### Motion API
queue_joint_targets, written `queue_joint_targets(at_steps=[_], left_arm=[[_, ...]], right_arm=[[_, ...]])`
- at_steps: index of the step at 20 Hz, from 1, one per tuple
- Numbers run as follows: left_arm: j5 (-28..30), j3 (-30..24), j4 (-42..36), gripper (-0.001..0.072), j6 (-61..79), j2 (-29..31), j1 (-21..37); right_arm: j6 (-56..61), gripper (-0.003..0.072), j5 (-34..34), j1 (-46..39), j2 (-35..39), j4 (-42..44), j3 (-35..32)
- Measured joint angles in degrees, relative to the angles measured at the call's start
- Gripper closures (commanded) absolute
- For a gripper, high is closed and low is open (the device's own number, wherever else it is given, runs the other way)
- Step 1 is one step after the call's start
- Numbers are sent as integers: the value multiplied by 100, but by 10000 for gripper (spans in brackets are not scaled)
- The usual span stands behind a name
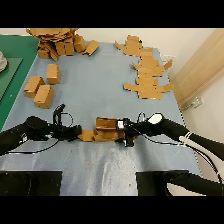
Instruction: Fold the box.
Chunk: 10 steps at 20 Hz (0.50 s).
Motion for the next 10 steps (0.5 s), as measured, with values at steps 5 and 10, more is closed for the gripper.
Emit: queue_joint_targets(at_steps=[5, 10], left_arm=[[-13, 24, -352, 694, 247, -254, -68], [-133, 411, -702, 693, 413, -308, -363]], right_arm=[[0, 205, 17, 0, 0, 0, 0], [2, 206, 22, 0, 0, -2, 0]])
